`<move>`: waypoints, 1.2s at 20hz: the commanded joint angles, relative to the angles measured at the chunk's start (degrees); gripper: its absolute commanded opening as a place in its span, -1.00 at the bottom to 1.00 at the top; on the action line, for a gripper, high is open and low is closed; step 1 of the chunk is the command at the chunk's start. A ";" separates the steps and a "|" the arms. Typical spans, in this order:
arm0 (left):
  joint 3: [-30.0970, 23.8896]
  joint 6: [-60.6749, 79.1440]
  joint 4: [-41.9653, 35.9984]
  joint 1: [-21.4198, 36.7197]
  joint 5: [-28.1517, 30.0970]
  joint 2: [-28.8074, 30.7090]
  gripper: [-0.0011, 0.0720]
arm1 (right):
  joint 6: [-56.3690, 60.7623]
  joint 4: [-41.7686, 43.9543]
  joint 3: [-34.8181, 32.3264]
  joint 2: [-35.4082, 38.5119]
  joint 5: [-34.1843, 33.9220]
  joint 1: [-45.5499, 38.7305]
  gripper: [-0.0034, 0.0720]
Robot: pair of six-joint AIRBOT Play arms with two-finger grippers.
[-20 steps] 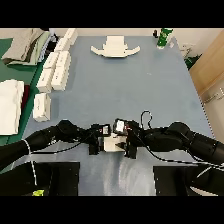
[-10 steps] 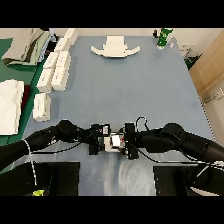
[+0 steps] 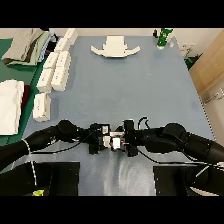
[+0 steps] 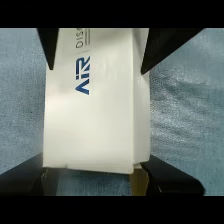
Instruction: Fold the box.
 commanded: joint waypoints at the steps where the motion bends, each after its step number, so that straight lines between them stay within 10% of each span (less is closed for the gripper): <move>1: 0.04 0.09 0.09 -0.02 -0.17 0.00 0.30 | -0.20 -0.22 0.07 1.31 0.48 -0.04 0.49; 24: 0.04 0.09 0.09 -0.02 -0.17 0.00 0.30 | -0.17 0.85 -0.11 -0.42 -1.11 -0.02 -0.16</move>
